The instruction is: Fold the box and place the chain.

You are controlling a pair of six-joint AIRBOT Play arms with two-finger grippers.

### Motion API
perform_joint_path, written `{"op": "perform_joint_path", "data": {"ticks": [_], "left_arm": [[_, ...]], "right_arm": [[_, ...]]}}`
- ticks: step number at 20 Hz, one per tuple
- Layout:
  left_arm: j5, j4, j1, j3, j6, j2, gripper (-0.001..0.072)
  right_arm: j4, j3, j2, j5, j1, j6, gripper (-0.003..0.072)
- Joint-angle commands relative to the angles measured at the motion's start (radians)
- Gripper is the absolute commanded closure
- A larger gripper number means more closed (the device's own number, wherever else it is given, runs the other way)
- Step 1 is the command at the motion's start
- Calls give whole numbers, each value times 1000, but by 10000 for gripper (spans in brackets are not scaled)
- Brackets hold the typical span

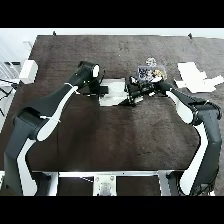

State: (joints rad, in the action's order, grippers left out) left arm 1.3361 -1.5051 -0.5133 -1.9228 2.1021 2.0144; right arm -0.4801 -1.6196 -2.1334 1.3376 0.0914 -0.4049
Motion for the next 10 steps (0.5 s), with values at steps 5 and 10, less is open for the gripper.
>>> {"op": "perform_joint_path", "data": {"ticks": [5,10], "left_arm": [[13,-18,-20,-14,11,13,286],[-5,-22,-30,-14,11,18,362]], "right_arm": [[1,0,0,-2,-1,0,115],[1,0,0,-2,-1,0,116]]}}
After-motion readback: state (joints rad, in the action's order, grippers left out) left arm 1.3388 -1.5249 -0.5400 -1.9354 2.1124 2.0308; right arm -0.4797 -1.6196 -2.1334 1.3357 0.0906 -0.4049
